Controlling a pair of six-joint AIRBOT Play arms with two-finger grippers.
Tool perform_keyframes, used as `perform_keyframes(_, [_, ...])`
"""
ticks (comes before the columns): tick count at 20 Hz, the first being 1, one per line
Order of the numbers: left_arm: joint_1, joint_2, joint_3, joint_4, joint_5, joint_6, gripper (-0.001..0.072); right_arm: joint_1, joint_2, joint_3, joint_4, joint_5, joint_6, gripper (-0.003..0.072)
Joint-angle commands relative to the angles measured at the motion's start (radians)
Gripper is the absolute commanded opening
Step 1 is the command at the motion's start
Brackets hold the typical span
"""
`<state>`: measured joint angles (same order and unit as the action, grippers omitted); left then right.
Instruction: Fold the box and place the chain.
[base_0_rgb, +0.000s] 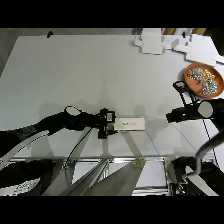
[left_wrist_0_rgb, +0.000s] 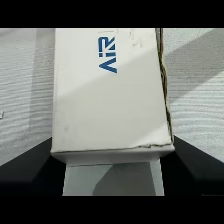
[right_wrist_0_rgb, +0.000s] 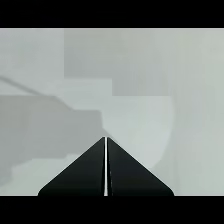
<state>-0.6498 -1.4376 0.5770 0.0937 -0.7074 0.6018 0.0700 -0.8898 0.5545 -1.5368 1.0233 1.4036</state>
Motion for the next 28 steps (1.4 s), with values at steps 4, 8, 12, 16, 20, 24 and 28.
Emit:
perform_keyframes(4, [0.0, -0.001, 0.0, 0.0, 0.0, 0.0, 0.0207, -0.035, -0.018, -0.006, -0.011, 0.039, 0.039, 0.0012])
perform_keyframes(8, [0.0, -0.001, 0.0, 0.0, 0.0, 0.0, 0.0207, -0.035, -0.018, -0.006, -0.011, 0.039, 0.039, 0.0011])
perform_keyframes(12, [0.0, -0.001, 0.0, 0.0, 0.0, 0.0, 0.0207, -0.035, -0.018, -0.006, -0.011, 0.039, 0.039, 0.0011])
perform_keyframes(16, [0.001, 0.002, 0.0, 0.0, -0.004, 0.0, 0.0207, -0.035, -0.018, -0.006, -0.011, 0.039, 0.039, 0.0011])
perform_keyframes(20, [0.018, 0.034, 0.0, 0.031, 0.004, -0.006, 0.0206, -0.035, -0.018, -0.006, -0.011, 0.039, 0.039, 0.0011])
perform_keyframes(24, [0.135, 0.2, 0.0, 0.071, 0.032, -0.163, 0.0208, -0.035, -0.018, -0.006, -0.011, 0.039, 0.039, 0.0011])
perform_keyframes(28, [0.381, 0.434, 0.0, 0.212, 0.097, -0.439, 0.0211, -0.035, -0.018, -0.006, -0.011, 0.039, 0.039, 0.0011])
